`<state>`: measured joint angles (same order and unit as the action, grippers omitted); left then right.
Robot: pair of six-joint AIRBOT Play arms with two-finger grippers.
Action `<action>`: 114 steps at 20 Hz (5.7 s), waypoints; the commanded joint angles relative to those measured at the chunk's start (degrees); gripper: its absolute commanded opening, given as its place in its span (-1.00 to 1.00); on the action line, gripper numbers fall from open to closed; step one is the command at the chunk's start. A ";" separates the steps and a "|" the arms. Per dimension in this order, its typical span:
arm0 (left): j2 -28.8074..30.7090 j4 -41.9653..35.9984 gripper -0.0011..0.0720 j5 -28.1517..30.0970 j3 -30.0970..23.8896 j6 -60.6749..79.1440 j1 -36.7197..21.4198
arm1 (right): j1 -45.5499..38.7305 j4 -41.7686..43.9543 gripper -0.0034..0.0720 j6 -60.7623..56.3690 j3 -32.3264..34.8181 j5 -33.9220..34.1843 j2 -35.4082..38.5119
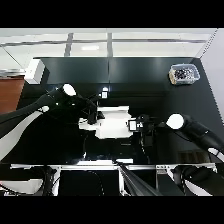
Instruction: Fold the box and place the chain.
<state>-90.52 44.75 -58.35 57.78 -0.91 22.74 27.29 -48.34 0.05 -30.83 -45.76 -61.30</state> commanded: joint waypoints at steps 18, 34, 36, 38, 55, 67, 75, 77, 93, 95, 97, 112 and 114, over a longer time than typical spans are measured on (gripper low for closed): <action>-0.04 0.83 -0.90 -1.01 0.20 -0.76 0.17 | -5.40 10.29 0.95 3.58 -6.95 5.22 -6.14; -0.02 0.85 -0.90 -0.61 0.20 -0.72 0.17 | -6.05 19.47 0.95 18.12 -6.93 0.33 -15.65; -0.02 0.85 -0.90 -0.55 0.20 -0.70 0.17 | -6.03 18.60 0.95 16.65 -6.93 0.35 -16.33; 0.02 0.83 -0.90 -0.61 0.22 -0.70 0.20 | -5.29 17.66 0.95 15.80 -6.97 1.14 -16.59; 0.02 0.81 -0.90 -0.63 0.22 -0.76 0.20 | -2.29 13.75 0.95 11.32 -6.97 5.95 -16.94; 7.98 6.43 0.95 -0.83 0.59 -14.43 -2.67 | -2.29 13.75 0.35 11.34 -6.97 5.92 -16.94; 14.19 3.10 -0.90 -29.16 -3.34 -34.49 -9.33 | -2.29 13.62 -0.47 11.45 -6.97 5.73 -16.94; 14.21 -7.63 -0.90 -23.56 -8.63 -28.81 -6.69 | -2.29 13.66 -0.47 11.47 -6.97 5.70 -16.94; 3.04 -21.22 -0.90 3.69 -11.56 -20.31 -3.48 | -2.29 13.75 -0.47 11.47 -6.97 5.73 -16.94; 3.21 -21.20 -0.91 4.24 -11.50 -20.28 -3.43 | -2.29 13.75 -0.47 11.47 -6.97 5.73 -16.94; 6.67 -21.00 -0.91 6.78 -11.45 -20.28 -5.03 | -2.29 13.75 -0.47 11.47 -6.97 5.73 -16.94; 24.87 2.32 0.97 5.60 -22.95 7.91 -10.01 | -2.29 13.77 -0.47 11.47 -6.97 5.73 -16.94; 23.08 2.03 0.94 7.89 -22.84 8.44 -7.50 | -2.29 13.77 -0.47 11.47 -6.97 5.73 -16.94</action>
<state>-65.76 42.44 -55.88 35.83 3.51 12.82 24.97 -34.57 11.55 -37.82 -39.99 -78.19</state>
